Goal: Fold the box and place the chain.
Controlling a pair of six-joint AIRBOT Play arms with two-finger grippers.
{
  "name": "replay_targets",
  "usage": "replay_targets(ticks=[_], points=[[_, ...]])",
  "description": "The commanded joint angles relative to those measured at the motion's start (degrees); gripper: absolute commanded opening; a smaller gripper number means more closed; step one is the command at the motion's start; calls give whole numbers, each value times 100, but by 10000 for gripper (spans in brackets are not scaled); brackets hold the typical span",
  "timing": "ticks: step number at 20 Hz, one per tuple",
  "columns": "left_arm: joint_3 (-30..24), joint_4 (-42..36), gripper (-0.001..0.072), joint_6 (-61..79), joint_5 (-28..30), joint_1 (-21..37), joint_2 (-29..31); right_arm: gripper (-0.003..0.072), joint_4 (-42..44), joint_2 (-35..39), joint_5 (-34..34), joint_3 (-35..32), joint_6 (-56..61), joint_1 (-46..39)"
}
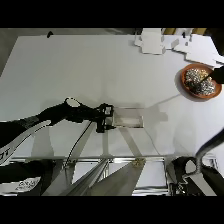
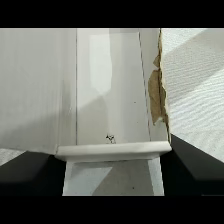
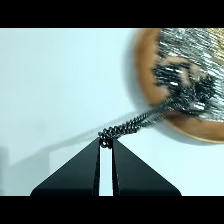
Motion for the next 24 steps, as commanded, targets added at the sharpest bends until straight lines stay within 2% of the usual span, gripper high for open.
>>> replay_targets(ticks=[1, 7, 12, 16, 19, 22, 24], points=[[-2, 0, 490, 0, 2, -2, 2, 21, 999, 1110, 855, 0, -426, 76], [-2, 0, 490, 2, 2, -2, 2, 22, 1235, 2339, 1296, 0, 210, 1360], [-2, 0, 490, 2, 2, -2, 2, 21, 1709, 2533, 1403, -17, 540, 2496], [-2, 0, 490, 0, 2, -2, 2, 21, 1891, 2533, 857, -343, 584, 3185], [-2, 2, 490, 0, 2, -2, 2, 21, 1891, 2533, 415, -997, 680, 3713], [-2, 0, 490, 2, 2, -2, 2, 21, 1696, 2430, -437, -1792, 678, 4358], [-2, 0, 490, 2, 2, -2, 2, 21, 1467, 2153, -671, -2011, 702, 4706]])
